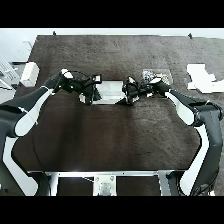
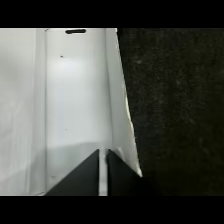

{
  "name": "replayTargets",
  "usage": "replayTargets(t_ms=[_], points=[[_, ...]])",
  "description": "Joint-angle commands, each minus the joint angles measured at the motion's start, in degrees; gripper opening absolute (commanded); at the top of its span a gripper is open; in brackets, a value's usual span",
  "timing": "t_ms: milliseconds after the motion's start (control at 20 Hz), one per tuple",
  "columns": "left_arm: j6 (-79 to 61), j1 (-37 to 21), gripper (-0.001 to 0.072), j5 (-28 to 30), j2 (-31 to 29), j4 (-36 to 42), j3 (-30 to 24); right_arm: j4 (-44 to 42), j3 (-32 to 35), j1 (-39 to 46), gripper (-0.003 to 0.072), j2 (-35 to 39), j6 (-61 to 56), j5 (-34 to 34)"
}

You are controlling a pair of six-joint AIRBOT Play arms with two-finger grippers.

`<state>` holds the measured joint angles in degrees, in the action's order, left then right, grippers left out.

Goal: Fold the box and place the chain.

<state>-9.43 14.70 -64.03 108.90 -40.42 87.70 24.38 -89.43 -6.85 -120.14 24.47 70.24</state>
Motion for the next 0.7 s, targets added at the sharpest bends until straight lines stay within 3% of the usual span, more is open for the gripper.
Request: replayTargets(t_ms=[0,350,650], points=[[-2.7,-1.1,0.0021,-5.5,-0.5,0.6,0.1,0.2,0.0,0.0,0.0516,0.0,0.0,0.3],[-6.1,-7.5,0.0019,-23.4,-5.2,13.4,0.6,0.2,0.0,0.0,0.0515,0.0,0.0,0.3],[-1.8,-12.9,0.0016,-25.4,-9.7,14.9,-0.3,0.2,0.0,0.0,0.0516,0.0,0.0,0.3]])
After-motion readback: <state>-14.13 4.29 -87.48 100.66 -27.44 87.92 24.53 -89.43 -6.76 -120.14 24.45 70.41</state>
